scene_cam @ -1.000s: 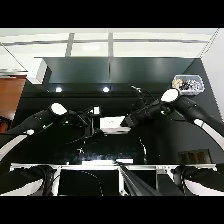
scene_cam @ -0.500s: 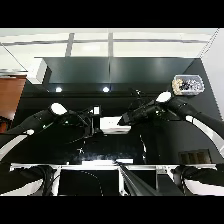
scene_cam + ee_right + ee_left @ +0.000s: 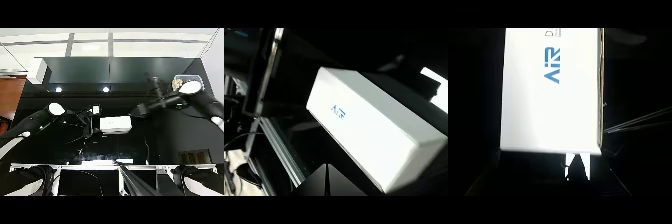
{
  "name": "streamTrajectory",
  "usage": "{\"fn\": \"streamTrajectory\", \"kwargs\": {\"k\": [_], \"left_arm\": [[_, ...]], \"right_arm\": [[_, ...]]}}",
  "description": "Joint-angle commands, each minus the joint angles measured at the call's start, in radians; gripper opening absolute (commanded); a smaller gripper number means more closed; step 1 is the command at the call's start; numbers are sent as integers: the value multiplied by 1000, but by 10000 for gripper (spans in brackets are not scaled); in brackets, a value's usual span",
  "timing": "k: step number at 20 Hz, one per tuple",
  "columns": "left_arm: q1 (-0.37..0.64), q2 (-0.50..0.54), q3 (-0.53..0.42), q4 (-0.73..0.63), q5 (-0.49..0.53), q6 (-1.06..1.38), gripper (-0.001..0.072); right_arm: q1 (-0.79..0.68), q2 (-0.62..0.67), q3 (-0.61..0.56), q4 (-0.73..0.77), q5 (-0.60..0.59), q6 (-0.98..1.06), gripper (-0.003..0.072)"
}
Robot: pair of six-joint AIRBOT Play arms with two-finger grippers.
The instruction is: Fold the box and place the chain.
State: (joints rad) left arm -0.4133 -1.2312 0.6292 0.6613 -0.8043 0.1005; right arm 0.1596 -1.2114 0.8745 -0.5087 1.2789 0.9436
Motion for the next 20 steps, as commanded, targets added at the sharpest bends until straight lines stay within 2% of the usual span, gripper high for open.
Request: {"fn": "streamTrajectory", "kwargs": {"k": [1,4,6,9,13,15,20], "left_arm": [[24,100,1,143,-56,-162,712],[5,197,1,106,-100,-202,712],[-53,208,12,71,-27,-233,712],[-138,116,79,36,66,-273,712],[-207,-56,220,27,64,-320,712],[-219,-110,269,30,47,-345,712],[-217,-153,280,45,10,-389,712]], "right_arm": [[-156,129,3,-109,93,38,9],[-228,151,3,-135,140,41,9],[-228,150,3,-146,122,41,9],[-227,151,3,-146,58,44,9],[-227,151,3,-147,29,45,9],[-227,150,3,-147,31,45,9],[-227,150,3,-163,29,45,9]]}}
